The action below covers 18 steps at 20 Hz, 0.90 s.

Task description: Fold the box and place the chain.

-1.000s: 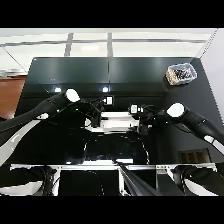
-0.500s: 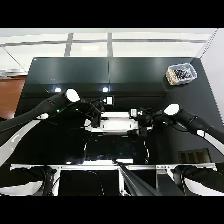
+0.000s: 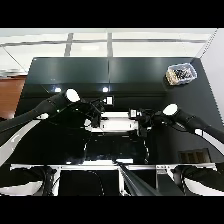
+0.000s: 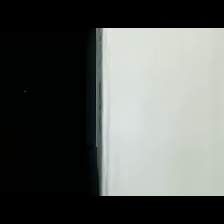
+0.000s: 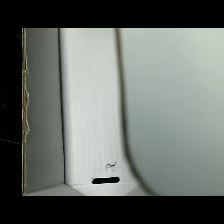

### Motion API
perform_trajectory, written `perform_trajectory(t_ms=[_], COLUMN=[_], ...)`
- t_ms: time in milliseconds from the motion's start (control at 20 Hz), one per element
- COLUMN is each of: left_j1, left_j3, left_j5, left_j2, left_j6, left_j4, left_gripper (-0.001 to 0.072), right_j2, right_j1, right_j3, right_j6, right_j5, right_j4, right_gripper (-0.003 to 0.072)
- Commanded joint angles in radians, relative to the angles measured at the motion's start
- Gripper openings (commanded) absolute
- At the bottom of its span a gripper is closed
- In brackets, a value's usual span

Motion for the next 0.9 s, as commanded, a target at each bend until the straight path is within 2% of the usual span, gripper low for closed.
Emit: perform_trajectory(t_ms=[0, 600, 650, 700, 800, 850], left_j1=[-0.001, -0.001, -0.001, -0.001, -0.001, -0.001], left_j3=[0.001, 0.001, 0.001, 0.001, 0.001, 0.001], left_j5=[0.002, 0.001, 0.002, 0.002, -0.002, -0.008], left_j2=[-0.001, -0.001, -0.001, -0.001, -0.001, 0.001], left_j6=[0.000, 0.000, 0.000, 0.000, -0.017, -0.055], left_j4=[0.000, 0.000, 0.000, 0.000, 0.000, 0.000], left_gripper=[0.0031, 0.0031, 0.0031, 0.0032, 0.0032, 0.0089], right_j2=[-0.003, -0.006, -0.006, -0.006, -0.006, -0.006], right_j1=[0.006, 0.029, 0.029, 0.029, 0.029, 0.029], right_j3=[0.002, 0.002, 0.002, 0.002, 0.002, 0.002], right_j6=[0.027, 0.058, 0.058, 0.057, 0.058, 0.058], right_j5=[-0.010, -0.043, -0.043, -0.042, -0.043, -0.043], right_j4=[-0.024, -0.055, -0.055, -0.055, -0.055, -0.055], right_gripper=[0.0700, 0.0695, 0.0565, 0.0472, 0.0471, 0.0471])
